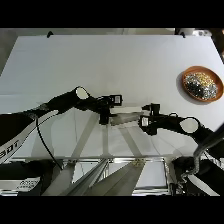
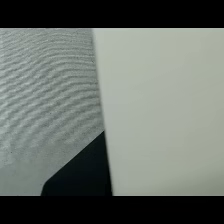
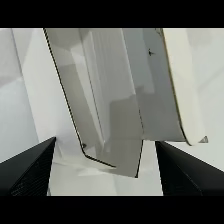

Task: Fold the box and place the chain.

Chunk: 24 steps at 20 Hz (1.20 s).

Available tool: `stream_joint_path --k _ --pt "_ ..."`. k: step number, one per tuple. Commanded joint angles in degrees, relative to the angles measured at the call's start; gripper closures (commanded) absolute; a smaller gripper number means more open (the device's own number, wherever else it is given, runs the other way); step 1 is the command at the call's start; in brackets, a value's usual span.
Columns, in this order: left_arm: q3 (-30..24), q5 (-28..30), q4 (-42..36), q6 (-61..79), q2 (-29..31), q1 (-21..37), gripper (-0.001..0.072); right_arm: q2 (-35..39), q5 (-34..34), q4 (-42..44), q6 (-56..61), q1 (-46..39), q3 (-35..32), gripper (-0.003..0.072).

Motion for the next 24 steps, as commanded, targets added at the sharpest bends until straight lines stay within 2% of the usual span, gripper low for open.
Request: stream_joint_path --k 1,6,24 --pt "0.0 0.0 -0.1 0.0 0.0 0.0 0.0698 -0.1 2.6 0.9 -0.8 -2.4 0.2 -0.0003" --pt "0.0 0.0 -0.1 0.0 0.0 0.0 0.0698 -0.4 4.6 1.6 -2.3 -3.0 0.2 -0.0002" --pt "0.0 0.0 -0.1 0.0 0.0 0.0 0.0698 -11.1 7.4 8.5 -13.6 -3.1 1.6 -0.0001"
